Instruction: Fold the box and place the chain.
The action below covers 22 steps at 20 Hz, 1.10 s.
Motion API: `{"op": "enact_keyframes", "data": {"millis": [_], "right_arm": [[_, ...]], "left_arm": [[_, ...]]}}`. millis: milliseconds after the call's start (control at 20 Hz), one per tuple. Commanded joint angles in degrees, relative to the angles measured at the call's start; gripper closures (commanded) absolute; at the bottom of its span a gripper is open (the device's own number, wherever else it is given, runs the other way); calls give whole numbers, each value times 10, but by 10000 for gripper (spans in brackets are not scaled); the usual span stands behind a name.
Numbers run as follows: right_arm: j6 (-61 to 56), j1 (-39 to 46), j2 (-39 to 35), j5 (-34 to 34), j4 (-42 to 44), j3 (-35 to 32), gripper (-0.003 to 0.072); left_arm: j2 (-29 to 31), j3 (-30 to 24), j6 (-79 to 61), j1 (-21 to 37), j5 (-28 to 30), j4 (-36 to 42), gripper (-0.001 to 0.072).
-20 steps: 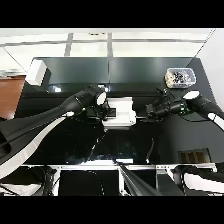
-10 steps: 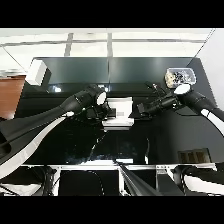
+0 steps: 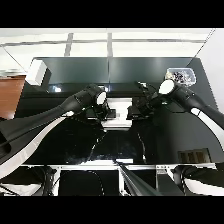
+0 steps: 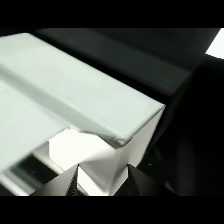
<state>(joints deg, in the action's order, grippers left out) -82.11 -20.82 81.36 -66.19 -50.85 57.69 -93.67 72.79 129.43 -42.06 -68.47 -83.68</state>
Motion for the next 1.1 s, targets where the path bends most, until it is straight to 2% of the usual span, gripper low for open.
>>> {"op": "enact_keyframes", "data": {"millis": [0,100,200,550,650,950,1000,1050], "right_arm": [[-82,-41,0,42,-69,9,345],[-126,-58,0,75,-96,10,345],[-170,-77,3,90,-161,17,345],[-363,-147,39,33,-302,63,345],[-395,-153,51,26,-291,64,346],[-397,-153,58,21,-285,64,346],[-400,-153,59,21,-285,64,363],[-401,-153,59,22,-285,64,485]], "left_arm": [[0,0,-2,0,-4,-1,683],[0,0,-2,0,-4,-1,682],[0,0,-2,0,-5,-1,683],[0,0,-2,0,-9,-4,683],[0,0,-2,0,-10,-4,682],[0,0,-2,0,-10,-5,682],[0,0,-2,0,-10,-5,682],[0,0,-2,0,-10,-5,683]]}}
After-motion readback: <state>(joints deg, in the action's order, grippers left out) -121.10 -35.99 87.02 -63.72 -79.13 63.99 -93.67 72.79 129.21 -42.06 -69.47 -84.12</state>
